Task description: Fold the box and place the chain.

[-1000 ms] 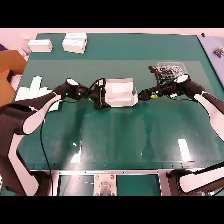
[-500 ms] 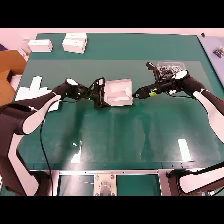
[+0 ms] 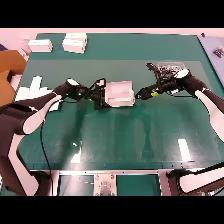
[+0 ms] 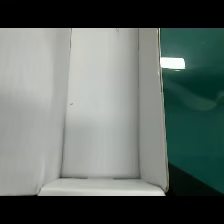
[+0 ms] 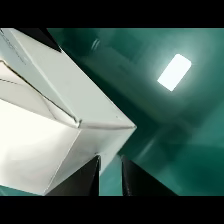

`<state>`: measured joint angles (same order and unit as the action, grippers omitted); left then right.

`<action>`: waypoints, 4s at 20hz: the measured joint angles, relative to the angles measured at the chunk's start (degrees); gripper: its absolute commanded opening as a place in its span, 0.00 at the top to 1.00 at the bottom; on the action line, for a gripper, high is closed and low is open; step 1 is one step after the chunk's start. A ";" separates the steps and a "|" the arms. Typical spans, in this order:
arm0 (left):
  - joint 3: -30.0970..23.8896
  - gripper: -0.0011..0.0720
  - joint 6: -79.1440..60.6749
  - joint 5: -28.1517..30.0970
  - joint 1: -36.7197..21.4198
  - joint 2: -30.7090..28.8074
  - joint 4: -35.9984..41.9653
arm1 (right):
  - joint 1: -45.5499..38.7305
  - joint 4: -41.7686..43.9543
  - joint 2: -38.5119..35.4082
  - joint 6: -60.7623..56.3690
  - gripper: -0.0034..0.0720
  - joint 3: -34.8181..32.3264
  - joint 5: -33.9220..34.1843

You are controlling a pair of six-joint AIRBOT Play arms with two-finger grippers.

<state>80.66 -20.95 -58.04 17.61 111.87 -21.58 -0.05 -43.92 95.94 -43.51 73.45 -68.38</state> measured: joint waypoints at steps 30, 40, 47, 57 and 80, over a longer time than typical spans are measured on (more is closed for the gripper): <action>-0.02 0.27 -0.07 -0.11 -0.11 0.00 -0.02 | 0.26 5.92 -0.02 -0.85 0.54 1.90 -5.99; -0.02 0.27 0.07 -0.76 -0.13 0.00 0.26 | 1.62 3.85 -0.02 -1.42 0.52 1.90 -2.99; -0.02 0.27 -0.02 -1.01 -0.13 0.00 0.09 | 3.78 -0.63 -0.02 -3.50 0.50 1.90 0.48; -0.02 0.27 -0.09 -1.31 -0.07 0.02 0.33 | 7.39 -9.92 -0.07 -11.41 0.47 1.90 4.09; -0.02 0.27 0.02 -1.38 -0.11 0.00 0.39 | 20.00 -33.38 -0.02 -41.48 0.49 7.87 5.25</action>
<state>80.64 -20.93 -59.42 17.50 111.87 -21.19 19.94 -77.30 95.92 -84.99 81.32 -63.13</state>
